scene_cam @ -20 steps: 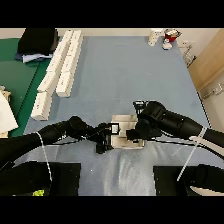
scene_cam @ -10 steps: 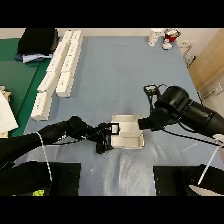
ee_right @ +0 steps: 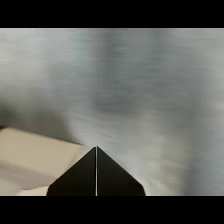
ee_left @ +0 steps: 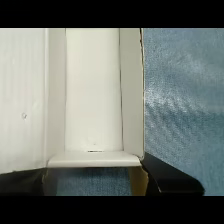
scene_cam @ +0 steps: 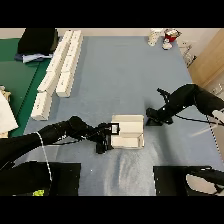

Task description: Fold the box.

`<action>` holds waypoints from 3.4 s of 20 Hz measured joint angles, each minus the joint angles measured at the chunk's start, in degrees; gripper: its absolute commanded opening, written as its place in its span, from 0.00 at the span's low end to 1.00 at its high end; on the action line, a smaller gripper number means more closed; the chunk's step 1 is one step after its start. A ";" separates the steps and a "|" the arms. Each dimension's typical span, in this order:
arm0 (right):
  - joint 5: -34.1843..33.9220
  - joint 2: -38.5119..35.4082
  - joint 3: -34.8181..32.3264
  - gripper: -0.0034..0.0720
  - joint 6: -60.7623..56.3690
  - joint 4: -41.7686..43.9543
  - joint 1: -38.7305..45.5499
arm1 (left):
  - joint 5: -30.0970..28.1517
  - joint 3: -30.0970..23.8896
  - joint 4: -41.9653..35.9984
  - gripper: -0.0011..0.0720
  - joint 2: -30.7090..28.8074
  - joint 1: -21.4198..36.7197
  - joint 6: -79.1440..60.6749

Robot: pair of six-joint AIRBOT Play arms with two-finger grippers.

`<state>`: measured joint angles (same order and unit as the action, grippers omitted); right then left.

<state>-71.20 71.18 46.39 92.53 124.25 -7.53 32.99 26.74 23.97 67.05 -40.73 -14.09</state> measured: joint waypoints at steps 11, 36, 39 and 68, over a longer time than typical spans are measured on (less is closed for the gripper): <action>-9.53 7.23 -2.56 0.04 32.57 27.28 -1.18 | -0.02 0.00 0.00 0.65 0.02 0.00 0.00; 35.67 -32.13 -32.57 0.30 45.66 24.81 -28.52 | -0.02 0.00 0.00 0.65 0.00 0.00 -0.02; 35.50 -32.24 -30.53 0.68 48.24 22.77 -29.27 | 0.00 0.00 0.00 0.65 0.00 0.00 0.02; 40.72 -39.93 -25.83 0.85 44.96 -19.45 -51.49 | -0.02 0.00 0.02 0.65 0.00 0.00 -0.04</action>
<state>-30.48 31.24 20.56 137.49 104.79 -59.02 32.97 26.74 23.99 67.05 -40.73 -14.13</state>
